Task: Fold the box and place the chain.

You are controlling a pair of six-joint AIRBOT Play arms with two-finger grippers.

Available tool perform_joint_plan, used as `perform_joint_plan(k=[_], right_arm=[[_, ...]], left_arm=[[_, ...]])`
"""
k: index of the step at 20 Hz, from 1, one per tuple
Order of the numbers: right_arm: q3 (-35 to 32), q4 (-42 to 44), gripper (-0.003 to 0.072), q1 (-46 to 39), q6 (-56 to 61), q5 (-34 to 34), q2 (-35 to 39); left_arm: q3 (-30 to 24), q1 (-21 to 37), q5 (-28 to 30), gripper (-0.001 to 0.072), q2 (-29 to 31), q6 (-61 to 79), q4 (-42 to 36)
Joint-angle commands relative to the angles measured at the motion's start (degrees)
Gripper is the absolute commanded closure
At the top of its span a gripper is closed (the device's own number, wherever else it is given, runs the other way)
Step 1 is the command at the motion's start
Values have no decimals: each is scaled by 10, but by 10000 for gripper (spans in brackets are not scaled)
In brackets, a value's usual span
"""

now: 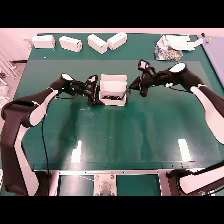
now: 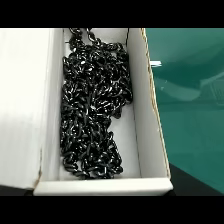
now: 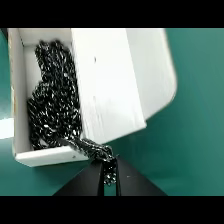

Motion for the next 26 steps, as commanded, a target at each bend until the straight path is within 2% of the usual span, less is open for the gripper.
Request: perform_joint_plan(k=[1,4,7,11,17,19,20,21,22,26], right_arm=[[1,1,672,6,31,18,70],[1,16,672,21,32,18,112],[1,26,672,42,32,16,111],[0,31,672,64,32,13,75],[1,55,672,69,31,-7,-20],[1,56,671,69,30,-18,-27],[1,56,563,69,30,-17,-26],[1,56,217,67,38,-16,-22],[4,57,10,65,61,-16,-19],[27,60,10,63,85,-17,-6]], left_arm=[[1,0,0,363,0,0,0],[1,0,0,363,0,0,0],[1,0,0,363,0,0,0],[1,0,0,363,0,0,0],[1,0,0,363,0,0,0],[1,0,0,363,0,0,0],[1,0,0,363,0,0,0],[1,0,0,363,0,0,0],[1,0,0,363,0,0,0],[1,0,1,363,0,0,0]])
